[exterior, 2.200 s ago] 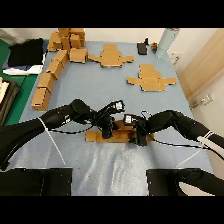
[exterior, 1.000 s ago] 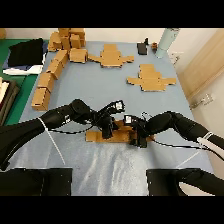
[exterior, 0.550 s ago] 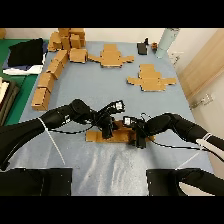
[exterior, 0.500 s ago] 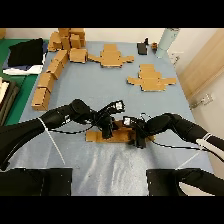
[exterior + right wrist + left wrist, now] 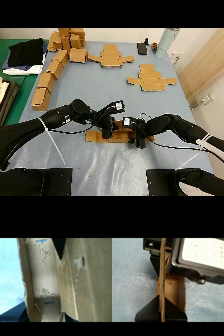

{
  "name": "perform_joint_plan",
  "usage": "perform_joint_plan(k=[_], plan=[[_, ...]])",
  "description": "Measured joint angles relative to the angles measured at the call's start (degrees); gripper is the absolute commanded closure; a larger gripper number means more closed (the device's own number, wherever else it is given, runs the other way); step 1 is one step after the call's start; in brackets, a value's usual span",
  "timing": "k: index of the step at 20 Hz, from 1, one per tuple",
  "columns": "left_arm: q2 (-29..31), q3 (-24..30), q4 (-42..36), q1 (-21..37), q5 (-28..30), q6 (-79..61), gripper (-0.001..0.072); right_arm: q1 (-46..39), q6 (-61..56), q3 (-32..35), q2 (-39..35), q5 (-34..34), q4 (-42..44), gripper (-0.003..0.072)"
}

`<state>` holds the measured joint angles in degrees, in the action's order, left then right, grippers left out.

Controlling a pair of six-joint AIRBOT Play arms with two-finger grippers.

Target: Fold the box.

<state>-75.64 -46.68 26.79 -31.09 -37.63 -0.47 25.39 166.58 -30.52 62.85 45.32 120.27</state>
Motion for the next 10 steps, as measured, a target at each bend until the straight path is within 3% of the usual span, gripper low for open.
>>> perform_joint_plan(k=[6,8,10], plan=[[0.0,0.0,0.0,0.0,0.04,0.0,0.0694,-0.02,-0.13,0.37,0.0,-0.11,-0.59,0.0187],[0.0,0.0,0.0,0.0,0.04,0.0,0.0694,-0.02,-0.48,0.39,0.0,-0.07,-0.7,0.0265],[0.0,0.0,0.02,0.0,0.0,0.0,0.0694,-0.02,-0.94,0.5,0.0,-0.07,-0.76,0.0264]])
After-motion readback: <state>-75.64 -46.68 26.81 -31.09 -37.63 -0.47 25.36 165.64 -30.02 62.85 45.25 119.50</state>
